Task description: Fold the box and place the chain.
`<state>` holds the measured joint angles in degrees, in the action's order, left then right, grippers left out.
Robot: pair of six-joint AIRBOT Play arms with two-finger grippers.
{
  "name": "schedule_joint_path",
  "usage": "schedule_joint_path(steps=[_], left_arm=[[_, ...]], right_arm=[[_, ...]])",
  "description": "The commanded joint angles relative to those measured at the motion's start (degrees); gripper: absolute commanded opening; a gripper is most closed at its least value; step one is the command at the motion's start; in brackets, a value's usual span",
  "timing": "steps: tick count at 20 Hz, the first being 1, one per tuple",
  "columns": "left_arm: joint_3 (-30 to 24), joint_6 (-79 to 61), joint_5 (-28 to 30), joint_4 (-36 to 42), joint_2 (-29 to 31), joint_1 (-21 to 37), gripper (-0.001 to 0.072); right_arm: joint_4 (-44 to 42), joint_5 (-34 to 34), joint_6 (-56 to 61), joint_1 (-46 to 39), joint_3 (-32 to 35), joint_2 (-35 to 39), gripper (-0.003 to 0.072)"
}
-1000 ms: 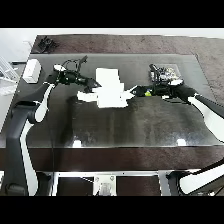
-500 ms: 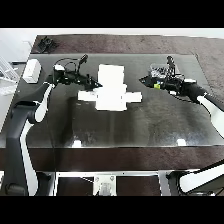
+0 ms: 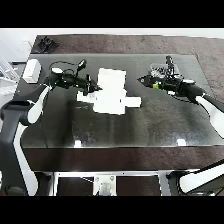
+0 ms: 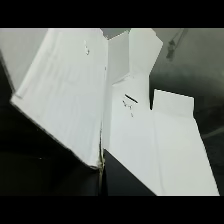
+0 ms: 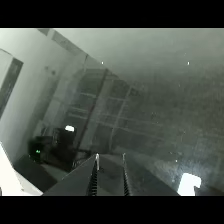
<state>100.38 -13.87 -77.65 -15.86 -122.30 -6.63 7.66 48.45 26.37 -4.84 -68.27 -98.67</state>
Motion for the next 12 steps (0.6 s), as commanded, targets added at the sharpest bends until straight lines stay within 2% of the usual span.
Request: schedule_joint_path(steps=[1, 9, 12], left_arm=[[-8.3, -10.8, 6.8, 6.4, 3.3, 0.0, 0.0014], [-9.6, -14.2, 7.8, 7.2, 3.2, 0.0, 0.0014], [-10.2, -14.2, 9.4, 4.2, 3.0, -0.4, 0.0014]], right_arm=[[0.0, -0.1, -0.2, 0.1, 0.5, 0.0, 0.0198], [0.0, 0.0, -3.1, 0.0, 0.5, 0.0, 0.0197], [0.0, 0.0, -3.1, 0.0, 0.5, 0.0, 0.0198]])
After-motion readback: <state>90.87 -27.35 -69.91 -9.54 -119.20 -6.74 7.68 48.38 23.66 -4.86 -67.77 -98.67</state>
